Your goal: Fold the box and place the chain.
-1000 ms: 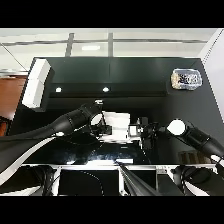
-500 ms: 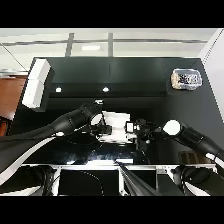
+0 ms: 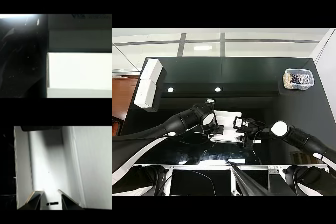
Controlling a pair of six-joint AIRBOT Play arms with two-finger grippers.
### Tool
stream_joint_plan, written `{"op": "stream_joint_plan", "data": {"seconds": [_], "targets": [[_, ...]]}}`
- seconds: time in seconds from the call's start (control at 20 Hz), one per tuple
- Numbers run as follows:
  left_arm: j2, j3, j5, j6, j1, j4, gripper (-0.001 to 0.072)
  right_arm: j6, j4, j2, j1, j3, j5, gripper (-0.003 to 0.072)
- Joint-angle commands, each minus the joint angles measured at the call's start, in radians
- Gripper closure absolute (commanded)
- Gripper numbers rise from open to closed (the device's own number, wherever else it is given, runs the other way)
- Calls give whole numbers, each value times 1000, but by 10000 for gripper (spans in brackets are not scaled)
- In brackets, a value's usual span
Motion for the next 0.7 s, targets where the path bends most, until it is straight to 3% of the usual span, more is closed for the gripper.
{"op": "stream_joint_plan", "data": {"seconds": [0.0, 0.1, 0.15, 0.25, 0.3, 0.35, 0.45, 0.55, 0.6, 0.65], "targets": [[0, 1, 0, 1, -1, -1, 680, 4, -1, -2, 2, 0, 6, 386], [0, 1, 0, 1, -1, -1, 679, 3, -1, -2, 2, 0, 6, 232], [0, 1, 0, 1, -1, -1, 680, 4, -1, -2, 2, 0, 6, 296], [0, 1, 0, 1, -1, -1, 680, 4, 3, -2, 2, 0, 6, 302], [0, 1, 0, 1, -1, -1, 680, 7, 3, -2, 2, 0, 7, 371], [0, 1, 0, 0, -1, -1, 680, 7, 3, -2, 2, 0, 5, 377], [0, 1, 0, 1, -1, -2, 680, 7, 2, -2, 2, 0, -13, 251], [0, 1, 0, 1, -1, -1, 680, 17, 2, -2, 0, 0, -15, 492], [0, 1, -1, 1, -1, -1, 680, 42, -2, 0, 0, 0, -15, 491], [0, 1, -1, 1, -1, -1, 680, 90, -24, 11, -3, 1, -8, 607]]}}
